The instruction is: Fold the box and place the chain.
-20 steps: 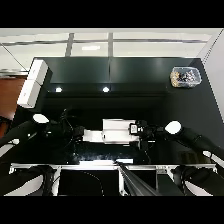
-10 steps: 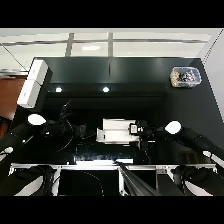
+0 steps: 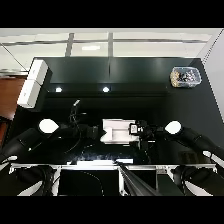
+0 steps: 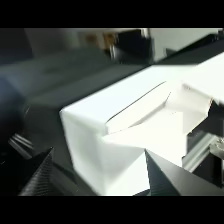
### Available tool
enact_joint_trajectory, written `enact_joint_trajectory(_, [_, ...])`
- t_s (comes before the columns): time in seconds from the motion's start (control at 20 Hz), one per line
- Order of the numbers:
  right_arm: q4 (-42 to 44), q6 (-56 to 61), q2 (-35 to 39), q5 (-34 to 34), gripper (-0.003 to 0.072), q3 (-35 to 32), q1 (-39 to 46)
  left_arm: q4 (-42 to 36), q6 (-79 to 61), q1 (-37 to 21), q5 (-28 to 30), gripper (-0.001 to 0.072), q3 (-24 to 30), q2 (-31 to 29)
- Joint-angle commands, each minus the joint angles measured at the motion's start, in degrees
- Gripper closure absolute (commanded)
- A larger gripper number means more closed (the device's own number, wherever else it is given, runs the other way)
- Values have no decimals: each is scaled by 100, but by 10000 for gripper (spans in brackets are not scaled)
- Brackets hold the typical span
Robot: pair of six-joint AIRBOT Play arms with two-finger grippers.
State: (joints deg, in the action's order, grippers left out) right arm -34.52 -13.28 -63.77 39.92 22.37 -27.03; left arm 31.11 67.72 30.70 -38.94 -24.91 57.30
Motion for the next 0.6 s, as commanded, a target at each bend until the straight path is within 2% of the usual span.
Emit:
enact_joint_trajectory(0.0, [0, 0, 0, -11, 284, 0, -4, 1027, 1233, 715, 763, 75, -275, 15])
enact_joint_trajectory(0.1, [2, 0, 0, -11, 284, -2, -4, 2131, 2483, 960, 597, 76, -485, 151])
enact_joint_trajectory(0.2, [2, 0, 0, -13, 283, -2, -4, 2868, 3228, 1182, 330, 76, -723, 369])
enact_joint_trajectory(0.35, [2, 0, 0, -11, 284, -2, -4, 3062, 3491, 1408, 260, 93, -1019, 695])
enact_joint_trajectory(0.55, [2, 0, 0, -13, 284, -2, -4, 3073, 3812, 1421, 232, 93, -1329, 1088])
